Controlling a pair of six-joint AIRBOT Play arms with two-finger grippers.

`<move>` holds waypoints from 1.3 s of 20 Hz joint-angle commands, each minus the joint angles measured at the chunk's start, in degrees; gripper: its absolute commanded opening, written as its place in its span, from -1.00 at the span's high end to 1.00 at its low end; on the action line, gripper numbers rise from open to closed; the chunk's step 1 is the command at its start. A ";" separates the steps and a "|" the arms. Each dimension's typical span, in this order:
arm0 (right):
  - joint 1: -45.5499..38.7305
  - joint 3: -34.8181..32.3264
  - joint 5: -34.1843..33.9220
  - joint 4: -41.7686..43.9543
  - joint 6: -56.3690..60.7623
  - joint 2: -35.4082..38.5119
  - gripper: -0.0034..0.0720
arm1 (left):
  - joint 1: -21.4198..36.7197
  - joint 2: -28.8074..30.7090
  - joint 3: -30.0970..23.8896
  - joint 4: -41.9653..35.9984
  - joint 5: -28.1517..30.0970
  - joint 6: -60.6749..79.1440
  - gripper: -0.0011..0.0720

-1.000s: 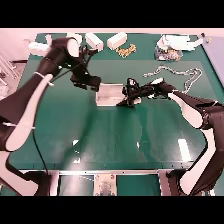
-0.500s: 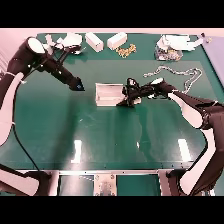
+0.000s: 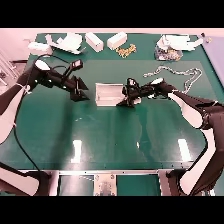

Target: Fold the box and place the chain.

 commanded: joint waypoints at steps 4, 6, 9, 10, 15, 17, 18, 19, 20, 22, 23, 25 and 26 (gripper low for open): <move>0.02 0.00 0.00 0.02 0.02 0.00 -0.39 | -0.04 -6.01 -1.20 -6.97 3.13 12.00 -0.99; 0.02 0.00 0.00 0.02 0.00 0.00 -0.39 | -0.07 -7.37 -1.20 -9.75 3.13 14.05 -0.99; 0.02 0.00 0.00 0.02 0.02 0.00 -0.39 | -0.07 -8.61 -1.20 -11.96 4.04 15.91 -0.99; 0.02 0.00 0.00 0.02 0.00 0.00 -0.39 | -0.04 -8.74 -1.20 -11.93 4.44 16.22 -0.99; 0.02 0.00 0.00 0.02 0.00 0.00 -0.39 | -0.04 -9.03 -1.20 -12.20 4.94 18.84 -0.98; 0.02 0.00 0.02 0.02 0.00 0.00 -0.39 | -0.04 -9.03 -1.20 -12.24 5.03 18.78 -0.98; 0.02 0.00 0.00 0.02 0.00 0.00 -0.39 | -0.04 -9.01 -1.20 -12.22 4.98 18.71 -0.98; 0.02 0.00 0.00 0.02 0.02 0.00 -0.39 | -0.04 -9.03 -1.20 -12.37 3.69 16.72 -0.99; 0.02 0.00 0.00 0.02 0.00 0.00 -0.39 | -0.04 -9.03 -1.20 -12.37 1.90 18.25 -0.99; 0.02 0.00 0.00 0.02 0.02 0.00 -0.39 | -0.04 -9.03 -1.20 -12.39 -1.77 23.41 -0.99; 0.02 0.00 0.02 0.02 0.00 0.00 -0.39 | -0.04 -9.03 -1.20 -12.35 -1.51 23.61 -1.00; 0.02 0.00 0.02 0.02 0.00 0.00 -0.39 | -0.04 -9.03 -1.20 -12.59 -0.04 25.29 -1.00; 0.02 0.00 0.00 0.02 0.00 0.00 -0.39 | -0.04 -9.07 -1.20 -12.66 0.28 26.64 -1.00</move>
